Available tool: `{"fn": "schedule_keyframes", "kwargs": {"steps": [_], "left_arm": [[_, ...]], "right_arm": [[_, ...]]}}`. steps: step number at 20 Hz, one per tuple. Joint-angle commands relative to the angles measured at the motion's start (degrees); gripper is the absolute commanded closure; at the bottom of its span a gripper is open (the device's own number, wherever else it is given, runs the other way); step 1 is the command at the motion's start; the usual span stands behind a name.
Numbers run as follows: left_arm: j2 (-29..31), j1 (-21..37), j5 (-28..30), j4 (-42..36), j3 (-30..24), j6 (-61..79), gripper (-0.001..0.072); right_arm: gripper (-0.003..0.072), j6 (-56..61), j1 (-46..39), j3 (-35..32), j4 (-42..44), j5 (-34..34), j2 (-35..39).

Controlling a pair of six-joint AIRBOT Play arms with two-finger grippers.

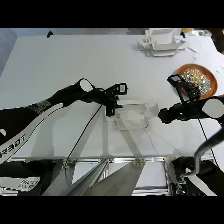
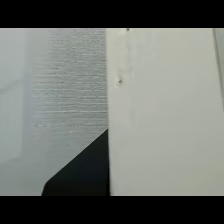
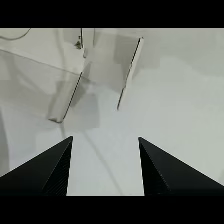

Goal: Fold the box and place the chain.

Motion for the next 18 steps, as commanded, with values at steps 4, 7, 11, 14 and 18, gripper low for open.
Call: {"fn": "schedule_keyframes", "kwargs": {"steps": [4,7,11,14,18], "left_arm": [[0.0,-0.3,-2.3,3.8,0.0,1.1,0.0707],[0.0,-0.3,-1.6,3.8,0.0,0.9,0.0704],[0.0,-0.3,-1.5,3.3,0.0,0.0,0.0707],[0.1,-0.3,-0.9,3.4,0.0,-3.3,0.0708],[1.8,-0.3,0.5,5.0,0.0,-4.8,0.0708]], "right_arm": [[0.0227,-1.4,0.0,0.0,0.0,0.2,0.0],[0.0227,-1.4,0.0,0.0,0.0,0.2,0.0],[0.0227,-1.4,0.0,0.0,0.0,0.2,0.0],[0.0227,-1.4,0.0,0.0,0.0,0.2,0.0],[0.0227,-1.4,0.0,0.0,0.0,0.2,0.0]]}}
